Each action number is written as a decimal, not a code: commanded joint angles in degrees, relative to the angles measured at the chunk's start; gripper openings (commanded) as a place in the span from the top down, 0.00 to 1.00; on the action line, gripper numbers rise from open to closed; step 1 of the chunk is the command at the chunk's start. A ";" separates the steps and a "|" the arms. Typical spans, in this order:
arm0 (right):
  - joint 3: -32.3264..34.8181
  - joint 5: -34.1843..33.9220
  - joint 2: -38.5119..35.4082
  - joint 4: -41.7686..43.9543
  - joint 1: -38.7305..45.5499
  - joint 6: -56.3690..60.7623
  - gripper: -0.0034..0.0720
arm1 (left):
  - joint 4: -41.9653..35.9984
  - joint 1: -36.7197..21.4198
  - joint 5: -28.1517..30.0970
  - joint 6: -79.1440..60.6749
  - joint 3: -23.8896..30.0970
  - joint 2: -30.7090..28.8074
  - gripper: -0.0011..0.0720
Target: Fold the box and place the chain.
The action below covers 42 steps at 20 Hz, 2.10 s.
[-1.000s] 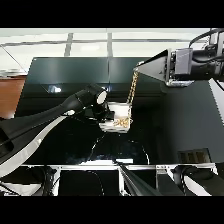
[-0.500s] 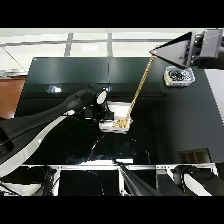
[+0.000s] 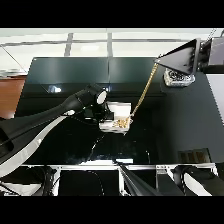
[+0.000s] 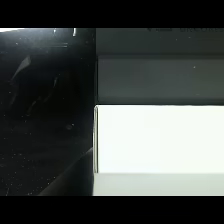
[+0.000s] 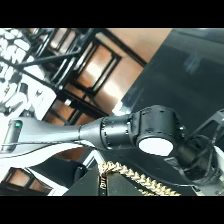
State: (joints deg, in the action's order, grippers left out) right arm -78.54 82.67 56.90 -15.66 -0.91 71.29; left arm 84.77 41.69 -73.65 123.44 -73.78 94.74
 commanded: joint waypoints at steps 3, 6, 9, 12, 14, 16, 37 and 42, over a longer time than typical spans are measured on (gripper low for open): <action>0.02 -5.60 0.20 -4.50 -7.76 0.09 0.94 | 0.02 -0.04 0.09 0.00 -0.07 -0.02 0.94; 3.72 -9.29 0.20 -11.63 -12.15 2.82 0.94 | 0.02 -0.04 0.09 0.00 -0.07 -0.02 0.94; 12.59 -14.40 0.20 -21.09 -15.54 7.08 0.94 | 0.02 -0.04 0.11 0.00 -0.07 -0.02 0.94; 22.71 -22.80 0.22 -22.34 -17.79 8.35 0.94 | 0.02 -0.04 0.15 0.00 -0.07 -0.02 0.94; 28.22 -29.75 0.74 -22.34 -19.67 10.45 0.94 | 0.02 -0.04 0.24 0.00 -0.07 -0.02 0.94; 30.38 -32.52 2.36 -22.25 -21.40 11.17 0.93 | 0.02 -0.04 0.28 0.00 -0.07 -0.02 0.94; 38.88 -31.74 3.58 -45.48 -14.16 -15.80 0.00 | 0.02 -0.04 0.57 0.00 -0.07 -0.02 0.94; 45.86 -45.66 5.40 -40.28 -21.09 -53.42 0.00 | -0.02 -0.04 0.48 0.00 -0.07 -0.02 0.94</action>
State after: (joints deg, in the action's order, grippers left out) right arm -35.83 45.54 61.17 -58.59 -19.25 39.97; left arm 84.79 41.69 -73.14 123.44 -73.78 94.74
